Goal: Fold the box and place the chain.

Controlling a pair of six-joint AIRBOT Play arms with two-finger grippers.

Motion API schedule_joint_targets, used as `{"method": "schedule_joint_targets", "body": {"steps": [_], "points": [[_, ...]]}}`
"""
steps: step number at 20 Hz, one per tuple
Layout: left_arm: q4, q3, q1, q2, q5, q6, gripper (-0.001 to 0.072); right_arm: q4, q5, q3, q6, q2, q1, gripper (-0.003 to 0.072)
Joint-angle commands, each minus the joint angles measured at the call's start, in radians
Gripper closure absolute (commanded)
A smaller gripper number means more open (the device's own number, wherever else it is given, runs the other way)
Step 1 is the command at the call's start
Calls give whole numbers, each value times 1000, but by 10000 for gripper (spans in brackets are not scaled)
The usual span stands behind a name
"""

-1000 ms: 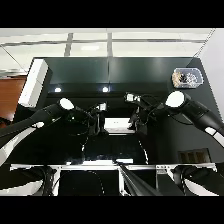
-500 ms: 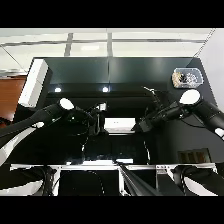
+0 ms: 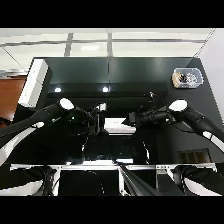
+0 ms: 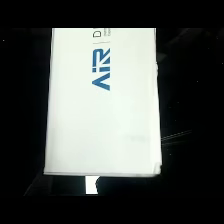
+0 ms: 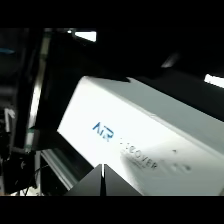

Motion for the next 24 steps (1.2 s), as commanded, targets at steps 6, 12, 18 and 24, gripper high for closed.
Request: {"method": "schedule_joint_targets", "body": {"steps": [6, 12, 18, 24], "points": [[0, 1, 0, 0, 1, 0, 306, -157, -61, -6, 119, -36, 27, 674], [0, 1, 0, 0, -1, 0, 303, -164, -10, 17, 95, -19, 24, 674], [0, 2, 0, 25, 43, 0, 303, -377, 224, 151, 117, 139, -125, 674], [55, 2, 0, 51, 71, 3, -5, -429, 300, 153, 153, 346, -425, 674]]}}
